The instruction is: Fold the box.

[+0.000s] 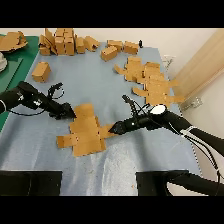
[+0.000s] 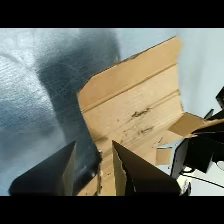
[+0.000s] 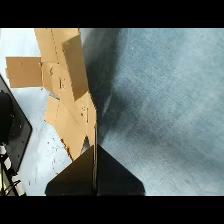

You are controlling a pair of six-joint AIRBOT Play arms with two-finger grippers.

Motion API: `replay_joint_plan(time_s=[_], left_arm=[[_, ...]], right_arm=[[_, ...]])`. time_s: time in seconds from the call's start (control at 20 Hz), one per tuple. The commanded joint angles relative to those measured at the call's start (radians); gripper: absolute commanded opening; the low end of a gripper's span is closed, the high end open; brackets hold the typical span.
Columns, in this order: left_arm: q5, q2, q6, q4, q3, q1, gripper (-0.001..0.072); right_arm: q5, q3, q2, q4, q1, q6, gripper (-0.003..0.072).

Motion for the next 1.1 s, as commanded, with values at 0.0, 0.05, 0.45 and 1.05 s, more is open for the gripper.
replay_joint_plan(time_s=[0.0,0.05,0.45,1.05], left_arm=[[-0.002,-0.057,0.030,0.005,0.000,0.002,0.0353],[-0.001,-0.072,0.053,-0.004,0.000,0.002,0.0353],[-0.107,-0.102,0.299,-0.214,0.000,0.006,0.0353],[-0.313,-0.109,0.386,-0.291,-0.001,0.114,0.0352]], right_arm=[[0.000,0.000,0.002,0.000,0.002,-0.004,0.0001],[0.000,0.000,0.002,0.000,0.002,-0.004,0.0001],[0.000,-0.001,0.002,-0.012,0.002,0.003,0.0001],[-0.024,-0.001,0.002,-0.018,0.002,0.022,0.0001]])
